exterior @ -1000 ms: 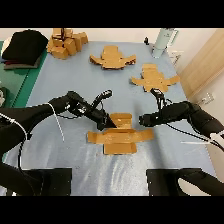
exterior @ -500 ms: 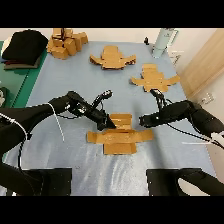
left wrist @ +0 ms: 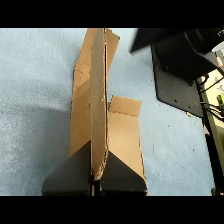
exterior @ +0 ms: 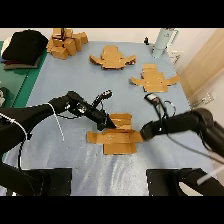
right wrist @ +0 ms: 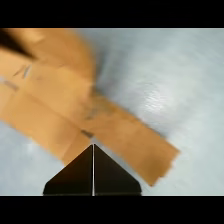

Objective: Fold the box.

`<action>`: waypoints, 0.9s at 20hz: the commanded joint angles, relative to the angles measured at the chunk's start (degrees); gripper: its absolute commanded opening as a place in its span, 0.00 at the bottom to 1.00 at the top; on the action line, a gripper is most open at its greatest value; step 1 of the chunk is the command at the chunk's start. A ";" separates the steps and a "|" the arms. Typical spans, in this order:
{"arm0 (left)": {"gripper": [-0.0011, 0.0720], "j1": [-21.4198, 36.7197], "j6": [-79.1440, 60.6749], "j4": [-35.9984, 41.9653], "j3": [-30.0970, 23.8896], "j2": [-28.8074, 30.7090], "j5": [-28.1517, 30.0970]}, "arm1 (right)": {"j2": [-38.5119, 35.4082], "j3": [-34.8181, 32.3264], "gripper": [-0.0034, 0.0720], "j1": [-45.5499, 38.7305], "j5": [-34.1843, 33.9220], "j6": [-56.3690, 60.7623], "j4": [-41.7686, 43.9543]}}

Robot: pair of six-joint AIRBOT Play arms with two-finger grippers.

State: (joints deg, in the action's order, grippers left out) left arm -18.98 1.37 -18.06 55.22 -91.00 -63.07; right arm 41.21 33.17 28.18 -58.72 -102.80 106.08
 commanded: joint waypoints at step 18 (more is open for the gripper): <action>0.03 0.04 0.00 0.02 0.02 -0.02 0.04 | 5.27 -12.15 0.79 32.52 21.84 -5.95 -31.85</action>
State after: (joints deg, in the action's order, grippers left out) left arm -18.98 1.37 -18.04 55.22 -91.00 -63.05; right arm 46.06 20.21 60.60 -38.04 -111.24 79.18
